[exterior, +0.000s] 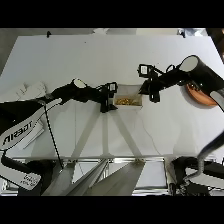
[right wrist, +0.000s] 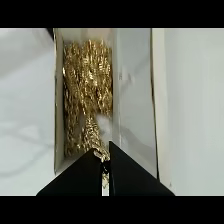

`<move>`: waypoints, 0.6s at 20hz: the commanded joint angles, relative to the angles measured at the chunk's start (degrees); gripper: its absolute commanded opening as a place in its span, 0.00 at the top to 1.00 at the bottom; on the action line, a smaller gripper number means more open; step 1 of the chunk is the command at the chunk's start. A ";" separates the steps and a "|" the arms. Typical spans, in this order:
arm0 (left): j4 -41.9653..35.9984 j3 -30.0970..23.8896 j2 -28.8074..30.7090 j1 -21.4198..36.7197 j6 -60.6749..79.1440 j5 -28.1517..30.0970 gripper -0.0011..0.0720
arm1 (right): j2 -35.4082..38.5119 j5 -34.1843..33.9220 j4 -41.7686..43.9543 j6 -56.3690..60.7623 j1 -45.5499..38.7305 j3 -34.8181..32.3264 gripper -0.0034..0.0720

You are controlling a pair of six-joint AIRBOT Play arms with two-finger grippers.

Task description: Fold the box and place the chain.

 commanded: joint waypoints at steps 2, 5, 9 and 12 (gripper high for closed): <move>0.04 -0.02 0.00 0.02 0.00 -0.09 0.69 | 0.72 -0.20 4.44 2.23 1.70 0.07 0.94; 0.04 -0.02 0.00 0.02 0.00 -0.07 0.69 | 0.87 0.07 4.31 5.03 1.68 0.07 0.63; 0.04 -0.02 0.00 0.02 0.00 -0.09 0.69 | 4.15 0.46 4.52 5.84 1.68 0.17 0.40; 0.04 -0.02 0.00 0.02 0.00 -0.07 0.69 | 8.85 -5.49 4.63 12.98 1.68 0.20 0.48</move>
